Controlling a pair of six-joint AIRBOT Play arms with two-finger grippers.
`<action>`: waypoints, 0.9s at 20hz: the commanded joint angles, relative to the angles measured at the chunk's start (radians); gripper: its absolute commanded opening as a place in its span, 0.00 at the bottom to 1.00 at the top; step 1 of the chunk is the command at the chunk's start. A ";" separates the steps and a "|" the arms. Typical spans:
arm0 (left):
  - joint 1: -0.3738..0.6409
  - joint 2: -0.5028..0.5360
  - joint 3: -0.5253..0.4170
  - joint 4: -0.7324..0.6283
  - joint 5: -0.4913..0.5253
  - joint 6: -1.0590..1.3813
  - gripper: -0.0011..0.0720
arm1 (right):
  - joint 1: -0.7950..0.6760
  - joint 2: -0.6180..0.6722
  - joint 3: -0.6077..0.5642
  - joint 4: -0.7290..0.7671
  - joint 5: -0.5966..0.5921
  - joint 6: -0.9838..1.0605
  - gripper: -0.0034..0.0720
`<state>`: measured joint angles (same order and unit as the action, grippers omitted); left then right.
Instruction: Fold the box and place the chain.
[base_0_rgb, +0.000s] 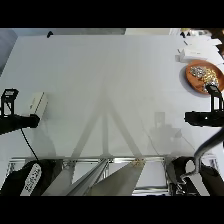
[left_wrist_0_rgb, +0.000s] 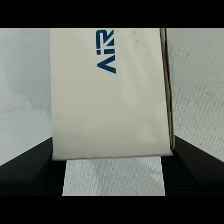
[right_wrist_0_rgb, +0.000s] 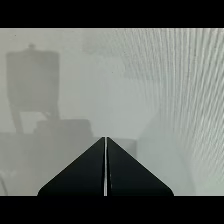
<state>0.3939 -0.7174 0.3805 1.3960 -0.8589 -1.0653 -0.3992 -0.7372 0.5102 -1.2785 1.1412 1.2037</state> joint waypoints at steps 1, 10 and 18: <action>0.000 0.000 0.000 -0.006 -0.023 0.007 0.40 | -0.001 0.001 0.000 0.005 0.003 0.000 0.07; 0.000 0.032 0.000 -0.070 -0.031 0.006 0.97 | -0.001 0.001 0.000 0.025 0.014 0.000 0.07; -0.046 0.200 0.000 -0.084 -0.032 -0.038 0.96 | -0.001 0.001 0.000 0.027 0.008 0.000 0.07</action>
